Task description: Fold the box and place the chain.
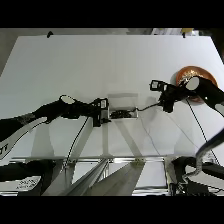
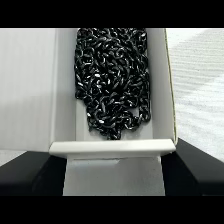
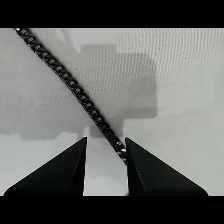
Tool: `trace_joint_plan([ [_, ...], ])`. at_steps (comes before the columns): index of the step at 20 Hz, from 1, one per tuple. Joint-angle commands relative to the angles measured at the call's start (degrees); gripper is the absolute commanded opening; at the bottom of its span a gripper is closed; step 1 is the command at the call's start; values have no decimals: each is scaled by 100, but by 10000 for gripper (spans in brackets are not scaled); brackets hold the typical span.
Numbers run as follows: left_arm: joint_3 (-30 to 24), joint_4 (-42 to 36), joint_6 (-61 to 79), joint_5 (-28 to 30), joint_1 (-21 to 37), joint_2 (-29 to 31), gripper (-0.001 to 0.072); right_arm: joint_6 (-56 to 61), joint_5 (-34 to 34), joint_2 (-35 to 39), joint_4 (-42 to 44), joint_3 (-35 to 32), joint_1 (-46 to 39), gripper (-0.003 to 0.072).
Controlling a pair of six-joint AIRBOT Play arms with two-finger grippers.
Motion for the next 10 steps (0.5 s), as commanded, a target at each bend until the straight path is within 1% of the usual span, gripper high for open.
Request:
trace_joint_plan([
  [1,2,2,2,2,0,4,11,-166,-175,-326,-39,-20,-20,276],
  [4,2,0,2,0,0,4,11,-164,-315,-363,15,-22,-13,266],
  [6,2,0,2,0,0,4,11,-164,-326,-409,24,-22,-13,225],
  [8,2,0,2,2,0,4,11,-166,-339,-428,164,-22,-13,216],
  [9,2,2,2,0,0,4,11,-164,-328,-426,229,-20,-4,151],
  [10,2,2,2,0,0,4,11,-164,-284,-426,232,-22,22,67],
])
